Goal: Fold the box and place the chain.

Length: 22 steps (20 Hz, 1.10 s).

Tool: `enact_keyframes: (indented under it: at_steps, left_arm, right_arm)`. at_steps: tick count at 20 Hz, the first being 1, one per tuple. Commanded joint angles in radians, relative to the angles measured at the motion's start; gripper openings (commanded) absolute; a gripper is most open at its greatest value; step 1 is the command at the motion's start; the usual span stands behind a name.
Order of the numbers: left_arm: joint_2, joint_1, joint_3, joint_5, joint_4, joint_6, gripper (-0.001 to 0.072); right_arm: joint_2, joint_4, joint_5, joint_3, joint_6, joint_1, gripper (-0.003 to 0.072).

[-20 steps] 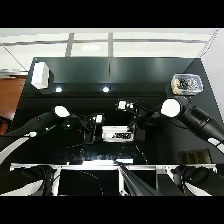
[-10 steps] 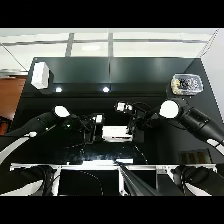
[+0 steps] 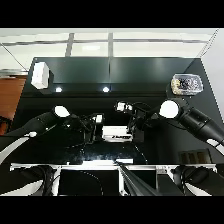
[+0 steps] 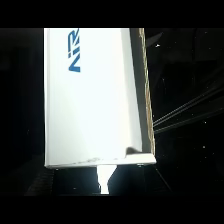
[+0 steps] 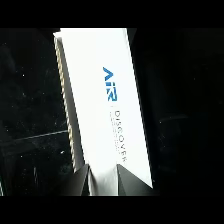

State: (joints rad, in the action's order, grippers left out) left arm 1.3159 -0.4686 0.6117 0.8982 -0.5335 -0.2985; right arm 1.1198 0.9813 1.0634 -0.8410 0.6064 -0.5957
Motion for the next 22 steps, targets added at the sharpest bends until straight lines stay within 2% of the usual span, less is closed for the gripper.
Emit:
enact_keyframes:
  at_steps: [1, 13, 22]
  left_arm:
    - [0.000, 0.000, 0.001, 0.000, 0.000, 0.000, 0.0404]
    - [0.000, 0.000, 0.001, 0.000, 0.000, 0.000, 0.0404]
    - [0.000, 0.000, 0.001, 0.000, 0.000, 0.000, 0.0404]
  right_arm:
    - [0.001, 0.008, 0.000, 0.000, 0.000, -0.001, 0.0190]
    - [0.001, 0.017, -0.033, 0.027, 0.003, -0.001, 0.0190]
    - [0.001, 0.014, 0.009, 0.027, 0.012, -0.001, 0.0211]
